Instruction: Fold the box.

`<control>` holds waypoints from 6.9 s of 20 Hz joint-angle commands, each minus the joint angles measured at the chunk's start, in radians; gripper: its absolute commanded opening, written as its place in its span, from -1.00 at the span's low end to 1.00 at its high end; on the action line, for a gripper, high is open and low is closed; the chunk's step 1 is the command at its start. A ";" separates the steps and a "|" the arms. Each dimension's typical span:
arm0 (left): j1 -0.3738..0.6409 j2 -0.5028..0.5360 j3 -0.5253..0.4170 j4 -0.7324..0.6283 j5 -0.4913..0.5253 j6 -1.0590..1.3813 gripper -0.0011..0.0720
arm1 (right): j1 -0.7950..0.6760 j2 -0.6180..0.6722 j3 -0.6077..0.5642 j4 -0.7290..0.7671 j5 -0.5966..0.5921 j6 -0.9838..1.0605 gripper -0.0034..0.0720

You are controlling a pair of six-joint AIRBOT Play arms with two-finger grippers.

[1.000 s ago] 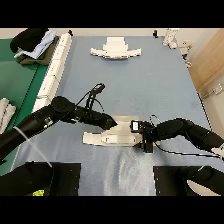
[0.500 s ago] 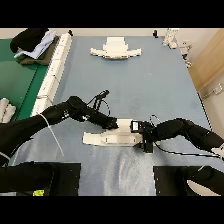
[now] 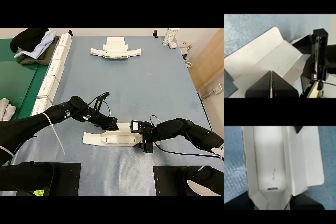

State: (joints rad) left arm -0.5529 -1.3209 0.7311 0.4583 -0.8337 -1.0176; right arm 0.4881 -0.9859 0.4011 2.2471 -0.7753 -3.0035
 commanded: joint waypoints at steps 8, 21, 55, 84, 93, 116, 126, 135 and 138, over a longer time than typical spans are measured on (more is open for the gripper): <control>0.043 0.201 0.134 0.107 -0.144 0.241 -0.94 | 0.000 0.000 0.000 0.000 0.000 0.001 0.46; -0.047 0.623 -0.087 0.562 -0.325 0.353 -0.69 | 0.000 0.000 0.000 0.000 0.000 0.001 0.46; -0.043 0.361 -0.240 0.336 0.067 0.925 -0.31 | 0.000 0.000 0.000 0.000 0.000 0.001 0.46; -0.115 0.274 -0.239 0.188 0.152 1.017 0.57 | 0.000 0.000 0.000 0.000 0.000 0.001 0.46; -0.113 0.301 -0.235 0.308 0.142 0.844 -0.93 | 0.000 0.000 0.000 0.000 0.000 0.001 0.46; 0.362 0.488 -0.364 0.418 -0.122 -0.381 -0.94 | 0.000 0.000 0.000 0.000 0.000 0.001 0.46; 0.164 0.430 -0.367 0.190 -0.029 -0.279 -0.94 | 0.000 0.000 0.000 0.000 0.000 0.001 0.46; 0.160 0.431 -0.293 0.184 -0.076 -0.280 0.18 | 0.000 0.000 0.000 0.000 0.000 0.001 0.46; 0.160 0.431 -0.276 0.172 -0.076 -0.284 0.12 | 0.000 0.000 0.000 0.000 0.000 0.001 0.46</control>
State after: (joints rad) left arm -0.3923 -0.8894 0.4366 0.6437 -0.9039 -1.2984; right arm 0.4885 -0.9855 0.4007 2.2471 -0.7753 -3.0032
